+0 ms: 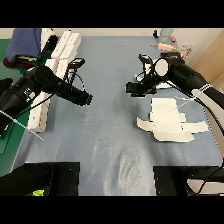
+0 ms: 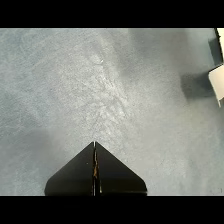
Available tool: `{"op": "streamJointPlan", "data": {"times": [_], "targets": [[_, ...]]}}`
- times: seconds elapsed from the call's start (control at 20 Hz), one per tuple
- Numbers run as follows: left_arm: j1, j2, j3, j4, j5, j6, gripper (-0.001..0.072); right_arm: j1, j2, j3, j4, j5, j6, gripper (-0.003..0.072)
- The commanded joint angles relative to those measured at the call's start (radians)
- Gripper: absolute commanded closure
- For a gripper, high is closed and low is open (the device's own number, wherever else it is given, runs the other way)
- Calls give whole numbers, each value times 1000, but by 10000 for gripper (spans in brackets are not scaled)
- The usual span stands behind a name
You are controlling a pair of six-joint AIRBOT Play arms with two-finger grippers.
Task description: Fold the box.
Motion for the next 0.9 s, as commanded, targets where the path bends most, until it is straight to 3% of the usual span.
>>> {"op": "streamJointPlan", "data": {"times": [0.0, 0.85], "targets": [[1, 1, 0, 0, 0, 0, 693, 0, 0, 1, 0, 0, 0, 683], [1, 1, 0, -2, 2, 0, 692, 1, -7, 0, 15, -17, 3, 683]]}}
